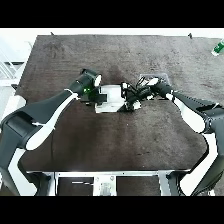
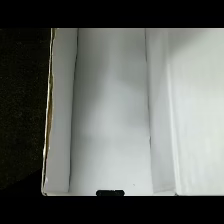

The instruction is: Fold the box and place the chain.

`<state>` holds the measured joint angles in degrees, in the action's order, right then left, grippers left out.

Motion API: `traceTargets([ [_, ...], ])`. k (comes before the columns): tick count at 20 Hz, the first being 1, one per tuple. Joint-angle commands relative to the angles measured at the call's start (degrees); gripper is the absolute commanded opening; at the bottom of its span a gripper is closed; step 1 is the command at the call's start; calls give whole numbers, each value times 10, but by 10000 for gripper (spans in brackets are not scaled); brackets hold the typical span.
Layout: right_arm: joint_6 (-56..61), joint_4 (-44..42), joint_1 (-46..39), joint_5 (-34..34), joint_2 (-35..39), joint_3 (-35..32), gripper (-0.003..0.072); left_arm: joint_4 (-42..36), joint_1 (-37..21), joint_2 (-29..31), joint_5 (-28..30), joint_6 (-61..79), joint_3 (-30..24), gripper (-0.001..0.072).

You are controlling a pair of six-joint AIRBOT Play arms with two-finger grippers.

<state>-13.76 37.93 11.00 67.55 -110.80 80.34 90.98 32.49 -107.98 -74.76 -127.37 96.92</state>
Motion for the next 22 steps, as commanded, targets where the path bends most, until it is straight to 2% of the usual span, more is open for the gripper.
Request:
traceTargets([
  [1, 0, 0, 0, 0, 0, 0, 434, -12, 1, 3, 3, 27, 11, 366],
  [7, 0, 0, 0, 0, 0, 0, 435, -24, 1, 13, -59, 94, 67, 367],
  [14, 0, 0, 0, 0, 0, 0, 434, 43, 1, 126, -73, 113, 57, 365],
  [17, 0, 0, 0, 0, 0, 0, 434, 64, 1, 201, -16, 137, -15, 364],
  [22, 0, 0, 0, 0, 0, 0, 434, 66, -1, 336, 165, 239, -200, 363],
])
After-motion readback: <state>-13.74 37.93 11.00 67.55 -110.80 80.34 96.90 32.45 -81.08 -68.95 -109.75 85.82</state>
